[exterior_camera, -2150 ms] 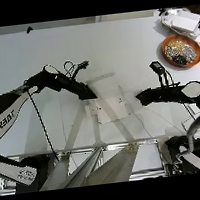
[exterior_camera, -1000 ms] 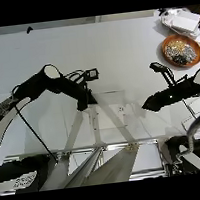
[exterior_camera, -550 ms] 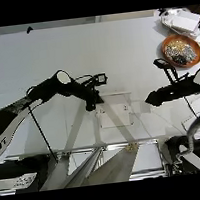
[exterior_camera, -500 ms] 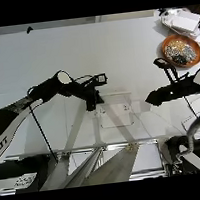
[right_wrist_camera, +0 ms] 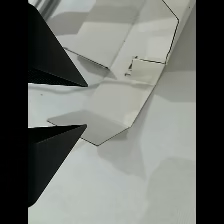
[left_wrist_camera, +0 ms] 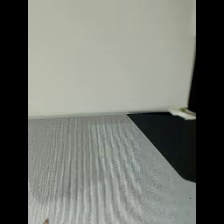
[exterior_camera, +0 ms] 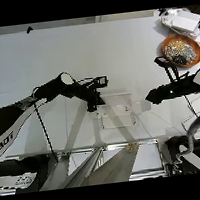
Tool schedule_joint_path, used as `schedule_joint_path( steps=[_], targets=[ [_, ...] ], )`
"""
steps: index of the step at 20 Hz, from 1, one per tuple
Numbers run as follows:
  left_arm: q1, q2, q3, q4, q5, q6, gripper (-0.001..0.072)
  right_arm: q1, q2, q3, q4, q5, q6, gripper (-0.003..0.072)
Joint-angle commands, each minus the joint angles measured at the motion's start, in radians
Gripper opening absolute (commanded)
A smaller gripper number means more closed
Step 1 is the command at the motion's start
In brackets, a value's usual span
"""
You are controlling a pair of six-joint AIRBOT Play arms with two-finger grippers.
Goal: Fold the box and place the chain.
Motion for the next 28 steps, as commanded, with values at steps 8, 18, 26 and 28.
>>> schedule_joint_path(
  steps=[8, 18, 26, 28],
  targets=[
    [0.000, -0.003, -0.001, 0.011, -0.007, 0.009, 0.0014, -0.001, 0.001, 0.001, 0.023, -0.001, -0.113, 0.0112],
    [0.000, -0.003, -0.001, 0.010, -0.008, 0.009, 0.0014, 0.377, 0.254, -0.097, -0.240, -0.163, -0.227, 0.0011],
    [0.000, -0.003, -0.001, 0.010, -0.008, 0.009, 0.0014, 0.391, 0.251, -0.184, -0.232, -0.162, -0.240, 0.0012],
    [0.000, -0.003, -0.001, 0.007, -0.012, 0.004, 0.0014, 0.391, 0.251, -0.184, -0.232, -0.166, -0.234, 0.0012]
  ],
)
